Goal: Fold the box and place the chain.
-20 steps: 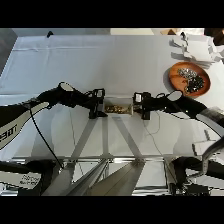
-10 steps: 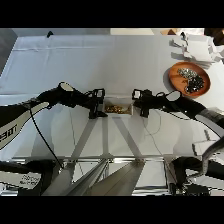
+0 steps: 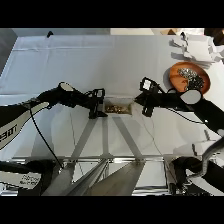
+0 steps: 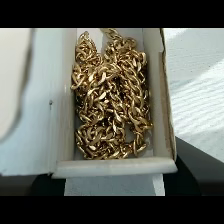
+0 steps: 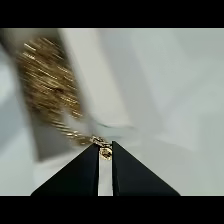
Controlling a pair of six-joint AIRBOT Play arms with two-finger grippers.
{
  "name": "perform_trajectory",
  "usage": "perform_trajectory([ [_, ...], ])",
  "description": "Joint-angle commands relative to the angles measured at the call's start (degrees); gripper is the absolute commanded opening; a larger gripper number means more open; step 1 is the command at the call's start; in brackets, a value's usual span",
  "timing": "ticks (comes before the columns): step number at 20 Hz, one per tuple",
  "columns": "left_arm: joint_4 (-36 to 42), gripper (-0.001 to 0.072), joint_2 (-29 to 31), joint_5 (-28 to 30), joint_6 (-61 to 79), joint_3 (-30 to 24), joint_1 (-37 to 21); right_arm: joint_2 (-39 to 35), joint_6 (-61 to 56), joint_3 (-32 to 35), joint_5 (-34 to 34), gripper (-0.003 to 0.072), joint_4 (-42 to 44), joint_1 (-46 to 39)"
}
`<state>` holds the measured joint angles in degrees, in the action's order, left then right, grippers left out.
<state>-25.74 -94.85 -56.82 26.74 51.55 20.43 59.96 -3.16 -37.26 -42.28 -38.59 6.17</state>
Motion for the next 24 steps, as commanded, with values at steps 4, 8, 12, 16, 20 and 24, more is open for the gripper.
perform_trajectory([
  [4, -0.02, 0.0275, -0.02, 0.0, 0.02, 0.0, 0.02, -3.98, -6.05, -0.02, -2.64, 0.001, 0.17, 6.84],
  [8, -0.02, 0.0275, -0.02, 0.0, 0.02, 0.0, 0.02, -3.98, -6.03, -0.02, 1.18, 0.0011, 2.78, 9.25],
  [12, -0.02, 0.0275, -0.02, 0.02, 0.02, 0.0, 0.02, -3.93, -6.01, -0.04, 7.23, 0.0011, 4.07, 9.22],
  [16, -0.02, 0.0275, -0.02, 0.02, 0.02, 0.0, 0.02, -3.91, -5.99, -0.07, 11.34, 0.0011, 7.98, 9.22],
  [20, -0.02, 0.0275, -0.02, 0.02, 0.02, 0.0, 0.02, -3.08, -6.01, -0.07, 11.17, 0.0015, 7.98, 9.22],
  [24, -0.02, 0.0275, -0.02, 0.02, 0.02, 0.0, 0.02, -3.04, -6.01, -0.55, 8.15, 0.0275, 8.0, 9.22],
])
